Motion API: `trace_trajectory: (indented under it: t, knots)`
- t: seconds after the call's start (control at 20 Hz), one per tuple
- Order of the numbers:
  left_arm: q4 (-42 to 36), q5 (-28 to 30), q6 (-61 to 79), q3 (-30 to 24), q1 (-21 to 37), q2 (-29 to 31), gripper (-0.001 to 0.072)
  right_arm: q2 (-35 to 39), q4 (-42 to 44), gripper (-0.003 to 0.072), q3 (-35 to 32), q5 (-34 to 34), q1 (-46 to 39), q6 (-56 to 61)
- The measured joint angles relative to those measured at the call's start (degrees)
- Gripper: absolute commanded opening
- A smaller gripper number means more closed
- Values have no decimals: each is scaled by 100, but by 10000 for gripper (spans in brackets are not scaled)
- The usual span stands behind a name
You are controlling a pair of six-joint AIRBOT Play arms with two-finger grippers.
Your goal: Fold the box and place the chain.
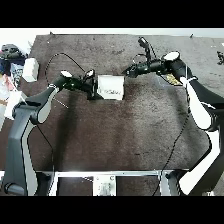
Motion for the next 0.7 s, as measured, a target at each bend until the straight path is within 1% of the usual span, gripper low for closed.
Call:
trace_trajectory:
  t: [0.2,0.3,0.35,0.55,0.6,0.65,0.7]
  knots:
    - [0,-2,0,0,0,0,347,-118,83,155,87,321,151,-411]
    - [0,0,0,0,0,0,347,-138,-44,157,107,426,243,-599]
    - [2,-2,0,0,0,0,347,-144,-101,184,111,483,295,-728]
    - [0,0,0,0,0,0,347,-157,-315,187,116,730,498,-1121]
    - [0,-2,0,0,0,0,347,-160,-400,318,116,745,542,-1200]
    - [0,-2,0,0,0,0,347,-160,-468,347,116,741,588,-1263]
    - [0,0,0,0,0,0,347,-160,-527,346,116,743,634,-1316]
